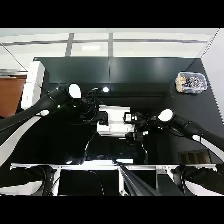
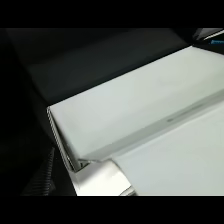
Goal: Fold the box and place the chain.
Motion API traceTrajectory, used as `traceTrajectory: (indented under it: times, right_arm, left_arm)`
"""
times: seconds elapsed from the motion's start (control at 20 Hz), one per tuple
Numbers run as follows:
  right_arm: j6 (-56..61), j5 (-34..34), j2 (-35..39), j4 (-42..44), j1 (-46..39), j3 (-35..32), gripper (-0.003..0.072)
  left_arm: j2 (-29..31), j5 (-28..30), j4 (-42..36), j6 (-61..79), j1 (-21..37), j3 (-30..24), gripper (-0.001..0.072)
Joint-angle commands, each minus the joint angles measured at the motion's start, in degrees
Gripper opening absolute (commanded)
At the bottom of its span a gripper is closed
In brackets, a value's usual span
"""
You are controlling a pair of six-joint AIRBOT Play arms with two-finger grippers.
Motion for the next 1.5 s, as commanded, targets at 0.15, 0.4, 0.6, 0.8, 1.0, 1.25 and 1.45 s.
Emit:
traceTrajectory:
  times: [0.15,0.4,0.6,0.8,1.0,1.25,1.45]
  right_arm:
    - [0.0,0.0,0.0,0.0,0.0,0.0,0.0202]
    - [0.0,0.0,0.0,0.0,0.0,0.0,0.0202]
    - [0.0,0.0,0.0,0.0,0.0,0.0,0.0202]
    - [0.0,0.0,0.0,0.0,0.0,0.0,0.0202]
    - [0.0,0.0,0.0,0.0,0.0,0.0,0.0201]
    - [0.0,0.0,0.0,0.0,0.0,0.0,0.0201]
    - [0.0,0.0,0.0,0.0,0.0,0.0,0.0202]
  left_arm:
    - [-0.2,1.8,4.6,-3.2,-1.1,0.1,0.062]
    - [-0.3,1.6,17.4,-11.5,-5.4,1.1,0.062]
    - [-0.3,-0.1,22.1,-16.7,-8.3,1.5,0.062]
    - [-0.8,0.0,27.8,-24.0,-11.9,2.1,0.0619]
    - [-1.3,0.8,28.9,-30.8,-14.3,4.0,0.062]
    - [-1.4,1.8,28.0,-38.1,-14.6,4.2,0.062]
    - [-1.4,-0.3,28.1,-38.4,-14.6,4.2,0.0619]
